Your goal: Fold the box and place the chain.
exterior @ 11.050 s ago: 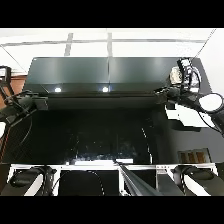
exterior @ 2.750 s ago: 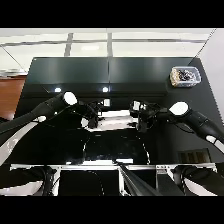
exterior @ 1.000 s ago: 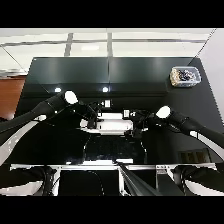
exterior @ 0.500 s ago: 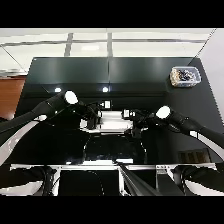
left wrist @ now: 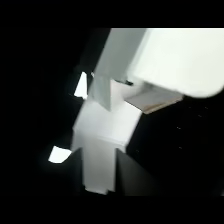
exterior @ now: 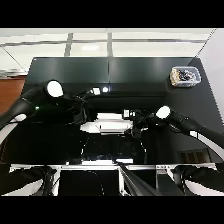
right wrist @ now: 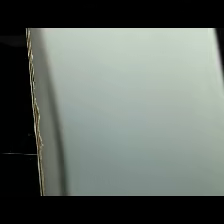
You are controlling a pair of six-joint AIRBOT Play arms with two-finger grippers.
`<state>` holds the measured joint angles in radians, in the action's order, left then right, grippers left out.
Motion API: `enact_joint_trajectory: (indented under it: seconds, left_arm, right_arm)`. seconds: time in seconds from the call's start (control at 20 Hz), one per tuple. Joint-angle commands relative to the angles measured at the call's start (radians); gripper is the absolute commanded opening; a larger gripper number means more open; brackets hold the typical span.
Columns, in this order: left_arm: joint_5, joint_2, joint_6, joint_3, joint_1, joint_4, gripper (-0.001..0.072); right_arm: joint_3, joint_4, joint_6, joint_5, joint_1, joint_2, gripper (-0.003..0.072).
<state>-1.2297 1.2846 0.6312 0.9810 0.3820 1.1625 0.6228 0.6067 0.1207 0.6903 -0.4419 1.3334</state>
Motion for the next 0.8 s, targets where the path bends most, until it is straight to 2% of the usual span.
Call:
enact_joint_trajectory:
  seconds: [0.0,0.05,0.15,0.2,0.3,0.4,0.45,0.55,0.65,0.75]
  left_arm:
    - [-0.276,-0.038,0.325,-0.038,-0.023,-0.14,0.0028]
    - [-0.251,-0.038,0.296,-0.08,-0.012,-0.277,0.0028]
    - [-0.067,-0.037,0.138,-0.165,0.026,-0.535,0.0028]
    - [0.044,-0.038,0.082,-0.183,0.038,-0.608,0.0028]
    - [0.3,-0.038,0.035,-0.184,0.036,-0.704,0.0028]
    - [0.551,-0.037,0.024,-0.184,0.036,-0.719,0.0028]
    - [0.627,-0.037,0.023,-0.184,0.036,-0.717,0.0028]
    - [0.67,-0.021,0.031,-0.182,0.035,-0.616,0.0028]
    - [0.617,0.026,0.084,-0.175,0.035,-0.486,0.0028]
    - [0.547,0.084,0.101,-0.167,0.036,-0.441,0.0028]
  right_arm:
    - [0.0,0.0,0.0,0.001,-0.001,0.001,0.0232]
    - [0.0,0.0,0.0,0.001,-0.001,0.001,0.0232]
    - [0.0,0.0,0.0,0.001,-0.001,0.001,0.0232]
    - [0.0,0.0,0.0,0.001,-0.001,0.001,0.0232]
    - [0.0,0.0,0.0,0.001,-0.001,0.001,0.0232]
    - [0.0,0.0,0.0,0.001,-0.001,0.001,0.0232]
    - [0.0,0.0,0.0,0.001,-0.001,0.001,0.0233]
    - [0.0,0.0,0.0,0.001,-0.001,0.001,0.0232]
    - [0.0,0.0,0.0,0.001,-0.001,0.001,0.0232]
    - [0.0,0.0,0.0,0.001,-0.001,0.001,0.0232]
